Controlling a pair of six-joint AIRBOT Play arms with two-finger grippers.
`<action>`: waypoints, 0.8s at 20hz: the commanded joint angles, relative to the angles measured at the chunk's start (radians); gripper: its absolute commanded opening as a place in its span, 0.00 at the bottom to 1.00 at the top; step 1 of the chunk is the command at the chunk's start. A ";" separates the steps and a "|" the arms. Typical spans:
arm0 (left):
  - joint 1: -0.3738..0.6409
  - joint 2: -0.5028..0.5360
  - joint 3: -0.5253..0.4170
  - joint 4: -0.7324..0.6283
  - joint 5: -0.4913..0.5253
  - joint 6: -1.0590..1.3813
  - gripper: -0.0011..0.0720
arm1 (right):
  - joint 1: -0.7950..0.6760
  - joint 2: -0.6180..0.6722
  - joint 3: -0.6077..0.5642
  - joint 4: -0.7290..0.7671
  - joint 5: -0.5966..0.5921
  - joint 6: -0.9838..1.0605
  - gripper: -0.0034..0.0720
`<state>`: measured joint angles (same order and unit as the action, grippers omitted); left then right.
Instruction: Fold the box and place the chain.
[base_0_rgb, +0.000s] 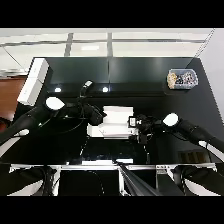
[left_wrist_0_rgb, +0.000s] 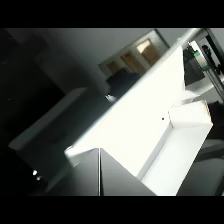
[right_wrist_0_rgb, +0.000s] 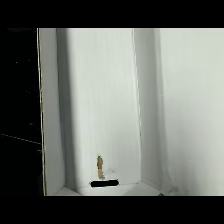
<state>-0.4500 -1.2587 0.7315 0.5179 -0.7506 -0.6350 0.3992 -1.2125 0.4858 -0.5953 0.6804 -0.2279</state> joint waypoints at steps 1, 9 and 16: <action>-0.019 -0.066 0.041 0.104 -0.045 -0.048 0.04 | 0.000 0.000 -0.001 0.000 0.000 0.000 0.17; -0.017 -0.100 0.042 0.181 -0.067 -0.105 0.05 | 0.000 0.000 0.000 0.000 0.000 0.000 0.17; 0.032 0.002 0.066 0.457 -0.174 -0.326 0.04 | 0.000 0.000 -0.001 0.000 0.000 0.000 0.17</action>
<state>-0.4435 -1.3190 0.7876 0.7895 -0.8814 -0.8036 0.3992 -1.2125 0.4858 -0.5964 0.6827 -0.2298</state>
